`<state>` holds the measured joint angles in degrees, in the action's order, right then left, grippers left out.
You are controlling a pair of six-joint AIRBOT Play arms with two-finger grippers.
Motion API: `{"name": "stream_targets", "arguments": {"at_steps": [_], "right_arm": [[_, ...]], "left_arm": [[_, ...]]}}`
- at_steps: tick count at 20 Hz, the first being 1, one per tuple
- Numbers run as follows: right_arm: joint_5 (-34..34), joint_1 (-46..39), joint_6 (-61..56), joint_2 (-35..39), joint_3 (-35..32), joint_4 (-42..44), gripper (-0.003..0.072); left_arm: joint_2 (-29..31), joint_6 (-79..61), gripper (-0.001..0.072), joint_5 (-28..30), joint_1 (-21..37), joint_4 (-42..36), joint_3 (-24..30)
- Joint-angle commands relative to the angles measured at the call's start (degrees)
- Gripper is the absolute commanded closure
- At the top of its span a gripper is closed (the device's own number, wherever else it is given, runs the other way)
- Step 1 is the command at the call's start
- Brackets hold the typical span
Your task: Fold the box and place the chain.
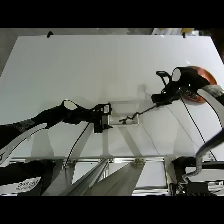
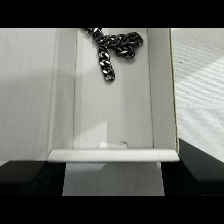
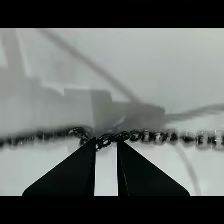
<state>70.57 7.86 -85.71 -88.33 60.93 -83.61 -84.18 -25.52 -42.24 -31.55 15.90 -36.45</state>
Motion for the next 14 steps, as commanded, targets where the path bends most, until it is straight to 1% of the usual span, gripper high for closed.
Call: {"name": "stream_targets", "arguments": {"at_steps": [1,5,8,10,12,13,14], "right_arm": [[3.6,0.2,2.5,4.7,0.1,-0.4,0.0679],[5.4,3.7,3.7,16.6,0.1,0.1,0.0679],[6.4,9.5,3.4,24.0,0.1,0.2,0.0679],[2.6,11.5,1.0,25.9,0.1,0.1,0.0677],[-0.4,11.6,-1.3,25.4,0.1,-0.2,0.0661],[-2.0,11.5,-1.6,25.2,0.0,-0.9,0.0595],[-3.6,11.5,-2.7,25.1,-0.1,-2.4,0.0579]], "left_arm": [[0.0,0.0,0.0560,0.0,0.0,0.0,0.0],[0.0,0.0,0.0560,0.0,0.0,0.0,0.0],[0.0,0.0,0.0560,0.0,0.0,0.0,0.0],[0.0,0.0,0.0560,0.0,0.0,0.0,0.0],[0.0,0.0,0.0560,0.0,0.0,0.0,0.0],[0.0,0.0,0.0560,0.0,0.0,0.0,0.0],[0.0,0.0,0.0560,0.0,0.0,0.0,0.0]]}}
